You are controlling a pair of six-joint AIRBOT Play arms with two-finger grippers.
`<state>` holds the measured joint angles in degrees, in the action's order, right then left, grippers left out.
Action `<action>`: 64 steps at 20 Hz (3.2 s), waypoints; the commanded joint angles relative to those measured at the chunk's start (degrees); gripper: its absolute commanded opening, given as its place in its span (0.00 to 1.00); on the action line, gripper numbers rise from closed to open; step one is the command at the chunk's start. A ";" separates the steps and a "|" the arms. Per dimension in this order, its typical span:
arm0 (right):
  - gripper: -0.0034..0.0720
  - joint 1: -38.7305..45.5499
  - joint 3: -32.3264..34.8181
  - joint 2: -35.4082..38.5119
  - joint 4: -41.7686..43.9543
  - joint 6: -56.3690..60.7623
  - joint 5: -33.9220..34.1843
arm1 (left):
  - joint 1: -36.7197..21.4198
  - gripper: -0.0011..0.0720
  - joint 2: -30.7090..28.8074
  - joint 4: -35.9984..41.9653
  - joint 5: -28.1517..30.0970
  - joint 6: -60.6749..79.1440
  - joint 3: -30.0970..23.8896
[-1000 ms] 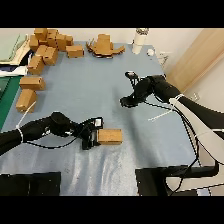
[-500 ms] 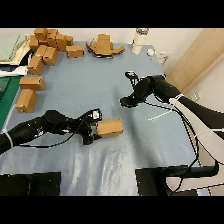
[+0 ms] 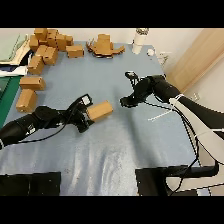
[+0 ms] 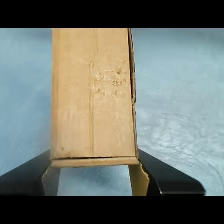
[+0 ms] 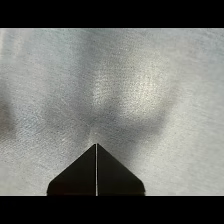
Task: Fold the box.
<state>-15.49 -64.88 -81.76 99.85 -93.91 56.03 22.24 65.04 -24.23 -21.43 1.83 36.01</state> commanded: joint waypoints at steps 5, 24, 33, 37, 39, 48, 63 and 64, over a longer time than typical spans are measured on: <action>0.05 0.02 -0.04 -0.02 0.02 0.00 -0.02 | -16.06 0.64 -0.13 -27.63 -4.68 -35.15 0.00; 0.05 0.04 -0.04 -0.02 0.02 0.00 -0.02 | -47.45 0.64 0.31 -31.56 -6.95 -46.66 0.00; 0.05 0.04 -0.04 -0.02 0.02 0.00 -0.02 | -48.04 0.64 1.44 -33.07 -4.52 -46.10 0.00; 0.05 0.04 -0.04 -0.02 0.02 0.00 -0.02 | -48.04 0.64 1.44 -33.05 -4.50 -46.18 0.00; 0.05 0.04 -0.04 -0.02 0.02 0.02 -0.02 | -48.02 0.64 1.44 -33.00 -4.50 -46.23 0.00; 0.05 0.02 -0.04 -0.02 0.02 0.00 -0.02 | -48.00 0.64 1.44 -33.03 -4.50 -46.23 0.00; 0.05 0.04 -0.04 -0.02 0.02 0.00 -0.02 | -49.46 0.98 -0.55 -38.38 -30.12 -53.29 3.34; 0.05 0.04 -0.04 -0.02 0.00 0.00 -0.02 | -49.46 0.98 -0.66 -40.37 -33.81 -55.65 4.72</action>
<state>-15.46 -64.88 -81.76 99.85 -93.93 56.03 -26.79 64.99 -60.84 -43.75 -48.29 38.35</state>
